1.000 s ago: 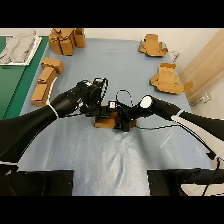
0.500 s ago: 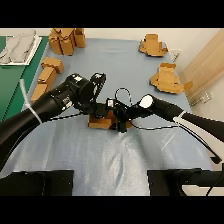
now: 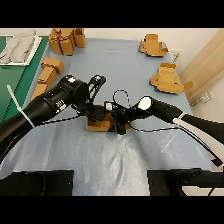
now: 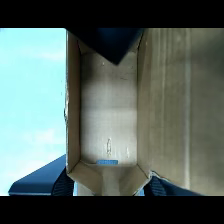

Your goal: Fold the box.

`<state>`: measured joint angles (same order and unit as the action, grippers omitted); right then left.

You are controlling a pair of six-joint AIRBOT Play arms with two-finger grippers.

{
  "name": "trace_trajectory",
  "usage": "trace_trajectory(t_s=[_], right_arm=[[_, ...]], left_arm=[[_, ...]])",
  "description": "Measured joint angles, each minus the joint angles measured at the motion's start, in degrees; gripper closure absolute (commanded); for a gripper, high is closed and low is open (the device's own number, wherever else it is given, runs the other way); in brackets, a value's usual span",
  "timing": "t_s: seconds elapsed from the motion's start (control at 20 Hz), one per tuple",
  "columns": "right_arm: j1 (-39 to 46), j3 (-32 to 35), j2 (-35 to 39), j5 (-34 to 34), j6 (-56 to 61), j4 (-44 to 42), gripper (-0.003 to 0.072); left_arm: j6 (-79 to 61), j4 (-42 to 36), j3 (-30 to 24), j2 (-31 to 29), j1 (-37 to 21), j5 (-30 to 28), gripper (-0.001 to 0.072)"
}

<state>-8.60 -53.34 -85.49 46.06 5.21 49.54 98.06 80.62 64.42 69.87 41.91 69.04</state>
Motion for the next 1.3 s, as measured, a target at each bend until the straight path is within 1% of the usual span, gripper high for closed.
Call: trace_trajectory(t_s=[0.15, 0.2, 0.25, 0.3, 0.35, 0.45, 0.5, 0.55, 0.65, 0.75, 0.85, 1.0, 1.05, 1.1, 1.15, 1.2, 1.25, 1.3], right_arm=[[0.00, -0.02, 0.00, -0.48, 0.61, -0.02, 0.0403], [0.28, 0.28, -0.31, -2.97, 2.27, 2.82, 0.0403], [0.59, 0.07, -0.50, -2.19, 1.73, 0.61, 0.0403], [0.07, 0.22, -0.17, -2.71, 1.40, 2.36, 0.0403], [0.13, 0.15, -0.28, -1.03, 0.90, 1.18, 0.0403], [0.07, 0.11, -0.15, -1.07, 0.83, 1.25, 0.0403], [0.11, 0.07, -0.13, -0.94, 0.72, 1.07, 0.0403], [0.09, 0.07, -0.11, -0.90, 0.66, 0.98, 0.0403], [0.13, 0.04, -0.09, -0.79, 0.48, 0.83, 0.0402], [0.09, 0.04, -0.07, -0.61, 0.46, 0.81, 0.0403], [0.04, 0.04, -0.07, -0.52, 0.39, 0.79, 0.0403], [0.07, 0.04, -0.07, -0.46, 0.35, 0.68, 0.0403], [0.04, 0.04, -0.07, -0.46, 0.35, 0.68, 0.0403], [0.07, 0.04, -0.07, -0.44, 0.35, 0.66, 0.0403], [0.04, 0.04, -0.07, -0.44, 0.35, 0.66, 0.0403], [0.04, 0.04, -0.07, -0.42, 0.35, 0.66, 0.0403], [0.04, 0.04, -0.07, -0.42, 0.35, 0.66, 0.0403], [0.07, 0.04, -0.07, -0.42, 0.35, 0.63, 0.0403]], left_arm=[[-5.35, -3.98, -0.37, 0.02, -2.43, 0.37, 0.0326], [-7.72, -8.55, -0.22, -0.98, -3.41, 3.91, 0.0326], [-9.84, -9.68, -0.13, -0.90, -4.22, 2.67, 0.0326], [-11.26, -10.01, -0.50, -0.26, -5.33, 3.02, 0.0327], [-12.79, -7.85, -0.63, -0.09, -6.64, 5.51, 0.0327], [-15.32, -10.25, -0.48, -0.24, -8.24, 6.56, 0.0327], [-16.48, -10.38, -0.68, 0.09, -9.07, 8.83, 0.0328], [-17.55, -9.88, -0.48, -0.26, -10.16, 8.55, 0.0328], [-20.13, -8.66, -0.66, 0.04, -11.45, 11.17, 0.0328], [-24.41, -6.03, -0.57, -0.07, -13.51, 12.26, 0.0327], [-33.64, -6.47, -0.87, -0.26, -16.24, 13.88, 0.0326], [-54.10, -12.48, -3.34, -0.63, -22.05, 15.39, 0.0322], [-59.93, -14.32, -4.55, -0.61, -24.26, 15.15, 0.0260], [-64.81, -15.63, -5.77, -0.72, -26.51, 14.82, 0.0217], [-69.99, -16.26, -7.37, -0.72, -28.85, 13.92, 0.0216], [-74.99, -16.81, -8.83, -0.74, -30.69, 12.55, 0.0095], [-80.74, -18.16, -10.36, -0.79, -32.13, 10.93, 0.0014], [-86.05, -19.47, -11.69, -0.79, -33.03, 9.25, 0.0013]])
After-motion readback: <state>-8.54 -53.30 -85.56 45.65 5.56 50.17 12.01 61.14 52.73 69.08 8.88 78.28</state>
